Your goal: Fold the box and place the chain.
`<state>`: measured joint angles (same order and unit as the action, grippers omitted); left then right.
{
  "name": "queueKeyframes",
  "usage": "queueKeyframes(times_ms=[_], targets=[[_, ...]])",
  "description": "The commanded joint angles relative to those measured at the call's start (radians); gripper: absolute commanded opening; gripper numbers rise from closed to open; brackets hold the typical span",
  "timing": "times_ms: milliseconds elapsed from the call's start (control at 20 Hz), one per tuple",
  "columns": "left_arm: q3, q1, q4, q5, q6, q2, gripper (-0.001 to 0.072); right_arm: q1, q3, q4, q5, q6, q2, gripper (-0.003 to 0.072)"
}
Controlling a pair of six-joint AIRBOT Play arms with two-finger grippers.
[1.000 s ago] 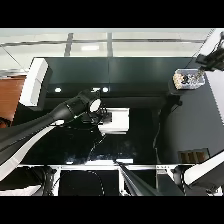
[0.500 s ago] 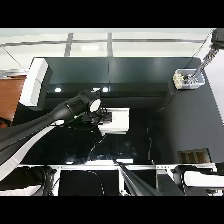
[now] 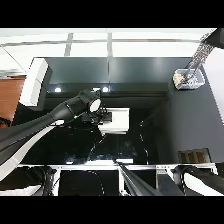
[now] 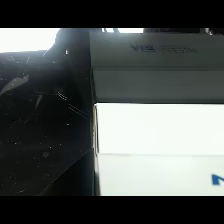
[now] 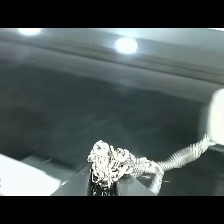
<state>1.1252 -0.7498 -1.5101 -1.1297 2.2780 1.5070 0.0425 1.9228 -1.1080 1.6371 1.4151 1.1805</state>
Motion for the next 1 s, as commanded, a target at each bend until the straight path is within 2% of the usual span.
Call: queueKeyframes(times_ms=[0, 400, 550, 750, 950], targets=[[0.000, 0.000, 0.000, 0.000, 0.000, 0.000, 0.0027, -0.013, -0.006, 0.185, 0.070, -0.009, -0.035, 0.0012], [0.000, 0.000, 0.000, 0.000, 0.000, 0.000, 0.0027, -0.014, -0.006, 0.351, 0.109, 0.011, -0.034, 0.0012], [0.000, 0.000, 0.000, 0.000, 0.000, 0.000, 0.0027, -0.041, -0.013, 0.356, 0.140, 0.017, -0.034, 0.0013], [0.000, 0.000, 0.000, 0.000, 0.000, 0.000, 0.0027, -0.119, -0.092, 0.344, 0.119, 0.017, -0.034, 0.0013], [0.000, 0.000, 0.000, 0.002, 0.000, 0.000, 0.0027, -0.168, -0.183, 0.322, 0.049, 0.011, -0.034, 0.0013]])
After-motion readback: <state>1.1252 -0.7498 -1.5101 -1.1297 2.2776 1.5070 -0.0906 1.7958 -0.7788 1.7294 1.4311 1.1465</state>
